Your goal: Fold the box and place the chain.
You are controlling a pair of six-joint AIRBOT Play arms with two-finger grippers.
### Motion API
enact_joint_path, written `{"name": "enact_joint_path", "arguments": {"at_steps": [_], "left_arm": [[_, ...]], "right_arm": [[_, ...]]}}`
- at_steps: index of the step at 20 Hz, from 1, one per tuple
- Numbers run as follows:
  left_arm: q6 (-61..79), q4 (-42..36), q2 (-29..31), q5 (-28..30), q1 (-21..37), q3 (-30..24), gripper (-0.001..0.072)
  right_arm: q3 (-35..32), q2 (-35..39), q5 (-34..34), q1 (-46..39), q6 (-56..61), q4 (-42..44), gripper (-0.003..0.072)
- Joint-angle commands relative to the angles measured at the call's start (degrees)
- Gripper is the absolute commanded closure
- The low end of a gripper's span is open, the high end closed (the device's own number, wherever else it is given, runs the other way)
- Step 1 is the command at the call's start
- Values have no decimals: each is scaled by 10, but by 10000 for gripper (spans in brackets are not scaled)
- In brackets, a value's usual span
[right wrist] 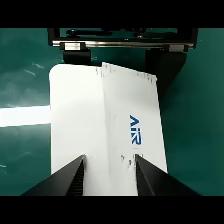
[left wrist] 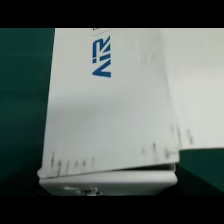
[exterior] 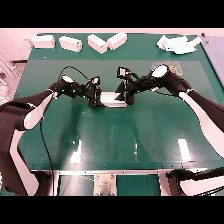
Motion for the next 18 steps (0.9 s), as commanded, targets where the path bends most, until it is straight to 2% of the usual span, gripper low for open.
{"name": "enact_joint_path", "arguments": {"at_steps": [1,10,18], "left_arm": [[0,0,0,0,0,0,183],[0,0,0,0,0,0,184],[0,0,0,0,0,0,183]], "right_arm": [[-19,5,-1,2,-1,0,318],[-44,4,-82,12,-34,0,305],[-43,12,-70,12,-44,5,309]]}}
